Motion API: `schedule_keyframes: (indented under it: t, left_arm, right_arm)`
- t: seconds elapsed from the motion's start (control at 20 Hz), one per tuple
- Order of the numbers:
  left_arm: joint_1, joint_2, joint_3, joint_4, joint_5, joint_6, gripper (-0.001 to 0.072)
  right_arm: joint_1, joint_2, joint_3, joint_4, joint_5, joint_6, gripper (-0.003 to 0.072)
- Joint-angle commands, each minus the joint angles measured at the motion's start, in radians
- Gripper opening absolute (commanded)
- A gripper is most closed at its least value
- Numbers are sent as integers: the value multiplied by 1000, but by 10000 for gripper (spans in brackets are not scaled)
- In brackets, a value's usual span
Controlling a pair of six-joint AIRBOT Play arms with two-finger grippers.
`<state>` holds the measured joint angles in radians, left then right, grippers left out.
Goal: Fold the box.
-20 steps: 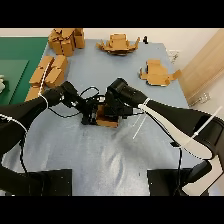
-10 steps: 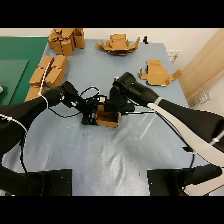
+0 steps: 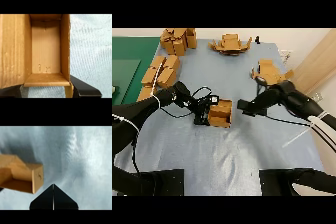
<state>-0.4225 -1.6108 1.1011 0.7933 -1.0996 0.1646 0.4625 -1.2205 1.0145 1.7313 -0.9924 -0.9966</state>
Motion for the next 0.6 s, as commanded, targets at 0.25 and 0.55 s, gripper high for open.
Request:
schedule_keyframes:
  t: [0.25,0.55]
  left_arm:
    - [1,0,0,1,0,-2,166]
    - [1,0,0,14,0,-1,166]
  right_arm:
    - [-308,-326,156,790,63,-792,7]
    - [-225,-555,435,817,-290,-1170,7]
